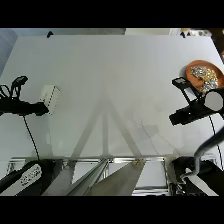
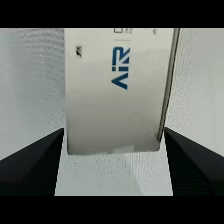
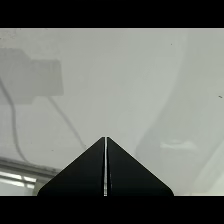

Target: Fold the box and place the chain.

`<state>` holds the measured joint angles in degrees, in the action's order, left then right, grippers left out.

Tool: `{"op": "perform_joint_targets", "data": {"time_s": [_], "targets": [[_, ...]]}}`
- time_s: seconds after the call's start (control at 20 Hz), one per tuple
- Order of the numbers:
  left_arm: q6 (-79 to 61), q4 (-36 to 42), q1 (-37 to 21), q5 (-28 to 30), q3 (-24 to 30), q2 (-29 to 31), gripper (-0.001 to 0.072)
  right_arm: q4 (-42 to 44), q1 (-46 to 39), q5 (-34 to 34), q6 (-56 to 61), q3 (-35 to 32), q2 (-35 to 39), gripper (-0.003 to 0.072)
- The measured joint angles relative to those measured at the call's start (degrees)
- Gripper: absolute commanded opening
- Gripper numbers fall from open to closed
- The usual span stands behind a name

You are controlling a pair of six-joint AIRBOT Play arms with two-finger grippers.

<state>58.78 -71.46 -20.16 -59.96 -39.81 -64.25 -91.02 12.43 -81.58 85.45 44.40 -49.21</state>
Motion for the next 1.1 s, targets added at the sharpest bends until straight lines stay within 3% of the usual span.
{"op": "perform_joint_targets", "data": {"time_s": [0.6, 1.1], "targets": [[3.4, -0.3, 3.2, -5.3, 0.0, 19.1, 0.0694, 0.0, 0.0, 0.0, 0.0, 0.0, 0.0, 0.0023], [3.6, 0.3, 4.9, -8.4, 0.0, 23.1, 0.0694, 0.0, 0.0, 0.0, 0.0, 0.0, 0.0, 0.0023]]}}
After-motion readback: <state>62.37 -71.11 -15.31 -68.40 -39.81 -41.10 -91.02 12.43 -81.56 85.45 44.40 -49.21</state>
